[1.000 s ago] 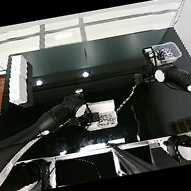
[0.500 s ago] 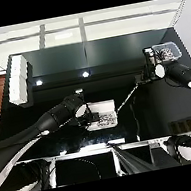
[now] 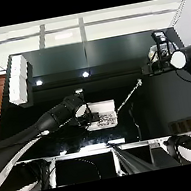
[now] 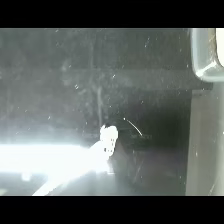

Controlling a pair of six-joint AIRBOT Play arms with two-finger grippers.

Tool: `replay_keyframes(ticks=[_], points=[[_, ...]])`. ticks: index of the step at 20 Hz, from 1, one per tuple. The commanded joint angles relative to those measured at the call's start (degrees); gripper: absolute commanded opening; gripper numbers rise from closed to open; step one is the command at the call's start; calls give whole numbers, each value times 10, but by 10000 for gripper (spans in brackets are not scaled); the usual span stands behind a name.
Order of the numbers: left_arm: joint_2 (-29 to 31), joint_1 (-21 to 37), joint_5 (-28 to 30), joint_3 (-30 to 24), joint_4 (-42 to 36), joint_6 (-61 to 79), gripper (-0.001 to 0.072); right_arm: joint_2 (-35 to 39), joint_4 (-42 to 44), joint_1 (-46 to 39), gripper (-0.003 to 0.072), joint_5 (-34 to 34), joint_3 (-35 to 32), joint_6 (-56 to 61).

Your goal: Fold the box and place the chain.

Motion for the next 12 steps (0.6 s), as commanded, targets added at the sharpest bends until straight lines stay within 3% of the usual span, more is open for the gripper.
replay_keyframes(ticks=[1,7,11,12], points=[[0,0,0,0,0,0,28,-3,11,0,493,-6,-21,-2],[0,0,0,0,0,0,28,-128,27,0,465,-122,-28,71],[0,0,0,0,0,0,28,-158,18,0,463,-124,-28,82],[0,0,0,0,0,0,29,-158,17,0,416,-124,-28,81]])
